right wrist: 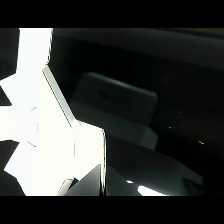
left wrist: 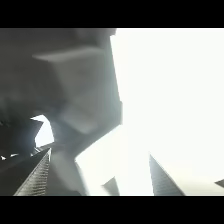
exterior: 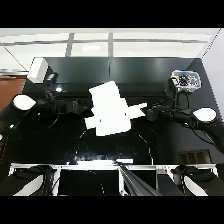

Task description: Fold the box and place the chain.

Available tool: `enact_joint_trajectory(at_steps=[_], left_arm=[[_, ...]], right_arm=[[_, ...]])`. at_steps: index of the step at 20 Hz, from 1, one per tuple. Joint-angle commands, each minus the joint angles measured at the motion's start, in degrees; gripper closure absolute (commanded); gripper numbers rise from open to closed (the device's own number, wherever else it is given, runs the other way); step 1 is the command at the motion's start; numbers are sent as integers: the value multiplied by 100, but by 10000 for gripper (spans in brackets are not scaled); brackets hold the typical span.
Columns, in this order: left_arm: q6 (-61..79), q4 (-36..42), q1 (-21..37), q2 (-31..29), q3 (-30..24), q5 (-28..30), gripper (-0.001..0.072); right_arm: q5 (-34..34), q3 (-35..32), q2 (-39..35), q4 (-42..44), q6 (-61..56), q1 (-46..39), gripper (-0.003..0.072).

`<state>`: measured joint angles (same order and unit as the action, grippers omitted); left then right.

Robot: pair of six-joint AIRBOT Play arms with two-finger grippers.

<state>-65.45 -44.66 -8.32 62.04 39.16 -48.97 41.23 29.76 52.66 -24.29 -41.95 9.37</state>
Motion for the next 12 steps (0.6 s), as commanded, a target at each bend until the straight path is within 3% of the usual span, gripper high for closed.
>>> enact_joint_trajectory(at_steps=[1, 4, 12], left_arm=[[1163, 1349, -15, 1029, 380, -658, -1], [1283, 1427, -15, 1740, 852, -793, -1], [3602, 1908, 11, 2839, 1488, -2354, -1]], right_arm=[[-98, -4, 0, -9, 0, 225, 672], [-98, -4, 0, -44, -2, 282, 671], [-26, -4, 0, -42, -2, 284, 671]])
